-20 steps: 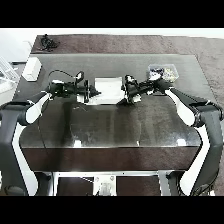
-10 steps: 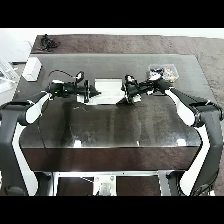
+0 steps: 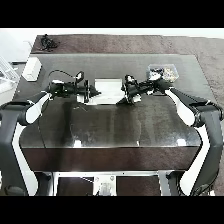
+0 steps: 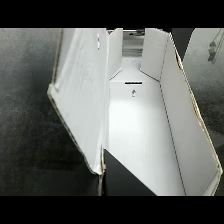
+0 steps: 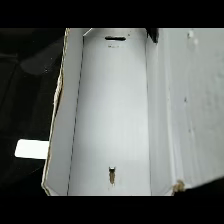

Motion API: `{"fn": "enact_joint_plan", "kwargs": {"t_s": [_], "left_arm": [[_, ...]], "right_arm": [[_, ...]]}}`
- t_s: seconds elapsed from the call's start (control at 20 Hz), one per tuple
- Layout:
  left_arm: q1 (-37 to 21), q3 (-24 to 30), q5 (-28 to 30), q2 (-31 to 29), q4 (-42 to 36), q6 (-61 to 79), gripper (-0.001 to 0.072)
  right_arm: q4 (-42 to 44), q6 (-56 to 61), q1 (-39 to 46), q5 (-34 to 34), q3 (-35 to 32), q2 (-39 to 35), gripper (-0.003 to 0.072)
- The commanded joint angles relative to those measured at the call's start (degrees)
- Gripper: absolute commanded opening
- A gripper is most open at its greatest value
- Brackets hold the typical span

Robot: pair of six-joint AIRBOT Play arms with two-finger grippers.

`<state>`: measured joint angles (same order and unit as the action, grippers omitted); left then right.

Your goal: Fold the box and place the chain.

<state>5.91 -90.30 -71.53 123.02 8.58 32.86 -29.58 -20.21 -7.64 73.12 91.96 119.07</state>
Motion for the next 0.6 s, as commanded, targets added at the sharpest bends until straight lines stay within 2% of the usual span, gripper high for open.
{"fn": "enact_joint_plan", "kwargs": {"t_s": [0.0,0.55], "left_arm": [[-0.02,0.00,0.04,-0.02,0.00,0.04,0.0021],[-0.02,0.00,-0.13,-0.02,0.00,0.04,0.0020]], "right_arm": [[-0.02,0.02,-0.02,0.00,0.04,0.02,0.0582],[0.17,0.04,0.35,-0.02,0.04,0.02,0.0582]]}}
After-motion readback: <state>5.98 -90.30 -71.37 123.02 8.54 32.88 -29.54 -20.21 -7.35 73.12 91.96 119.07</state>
